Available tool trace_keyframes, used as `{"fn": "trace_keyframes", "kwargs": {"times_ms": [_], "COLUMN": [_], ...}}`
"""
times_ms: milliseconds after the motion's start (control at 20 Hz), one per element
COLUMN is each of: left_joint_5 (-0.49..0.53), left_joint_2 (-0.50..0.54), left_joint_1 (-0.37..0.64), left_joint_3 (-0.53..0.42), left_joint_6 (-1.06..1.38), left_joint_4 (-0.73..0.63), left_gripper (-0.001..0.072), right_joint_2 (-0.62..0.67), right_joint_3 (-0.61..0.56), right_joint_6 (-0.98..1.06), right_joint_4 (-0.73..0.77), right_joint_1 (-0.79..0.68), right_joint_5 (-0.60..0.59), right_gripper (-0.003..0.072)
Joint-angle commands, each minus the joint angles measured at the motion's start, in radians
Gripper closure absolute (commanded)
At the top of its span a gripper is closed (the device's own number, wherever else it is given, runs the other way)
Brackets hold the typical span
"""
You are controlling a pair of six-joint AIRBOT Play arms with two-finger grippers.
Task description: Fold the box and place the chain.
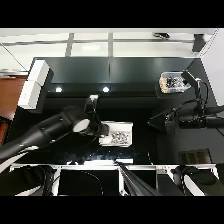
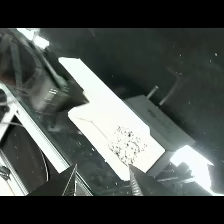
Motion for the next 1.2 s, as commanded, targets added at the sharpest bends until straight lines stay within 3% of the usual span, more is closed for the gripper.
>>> {"fn": "trace_keyframes", "kwargs": {"times_ms": [0, 50, 100, 200, 300, 350, 400, 450, 600, 650, 800, 1000, 1150], "left_joint_5": [-0.202, -0.256, -0.244, -0.117, 0.003, 0.006, -0.019, -0.030, 0.013, 0.072, 0.246, 0.245, 0.238], "left_joint_2": [0.138, 0.171, 0.212, 0.289, 0.327, 0.322, 0.312, 0.301, 0.273, 0.268, 0.228, 0.146, 0.077], "left_joint_1": [0.095, 0.162, 0.251, 0.451, 0.649, 0.726, 0.771, 0.775, 0.679, 0.641, 0.556, 0.472, 0.461], "left_joint_3": [-0.023, -0.055, -0.108, -0.222, -0.347, -0.410, -0.461, -0.496, -0.521, -0.521, -0.519, -0.478, -0.469], "left_joint_6": [0.271, 0.318, 0.378, 0.536, 0.920, 1.199, 1.458, 1.696, 2.189, 2.301, 2.367, 2.411, 2.412], "left_joint_4": [0.093, 0.109, 0.096, -0.089, -0.516, -0.766, -0.932, -0.997, -0.961, -0.959, -0.955, -0.832, -0.954], "left_gripper": [0.0136, 0.0136, 0.0136, 0.0136, 0.0136, 0.0136, 0.0116, -0.0010, -0.0011, -0.0011, -0.0010, -0.0006, -0.0005], "right_joint_2": [0.002, 0.002, 0.002, 0.002, 0.002, 0.002, 0.002, 0.002, 0.002, 0.002, 0.002, 0.002, 0.002], "right_joint_3": [0.000, 0.000, 0.000, 0.000, 0.000, 0.000, 0.000, 0.000, 0.000, 0.000, 0.000, 0.000, 0.000], "right_joint_6": [0.002, 0.008, 0.012, 0.012, 0.019, 0.019, 0.019, 0.023, 0.023, 0.023, 0.022, 0.022, 0.022], "right_joint_4": [0.009, 0.011, 0.013, 0.013, 0.013, 0.013, 0.013, 0.013, 0.013, 0.013, 0.013, 0.012, 0.004], "right_joint_1": [-0.005, -0.004, -0.004, -0.004, -0.004, -0.004, -0.004, -0.004, -0.004, -0.004, -0.004, -0.004, 0.002], "right_joint_5": [-0.021, -0.030, -0.045, -0.076, -0.096, -0.100, -0.102, -0.102, -0.111, -0.119, -0.145, -0.164, -0.146], "right_gripper": [0.0309, 0.0309, 0.0309, 0.0310, 0.0309, 0.0309, 0.0309, 0.0309, 0.0309, 0.0309, 0.0309, 0.0309, 0.0310]}}
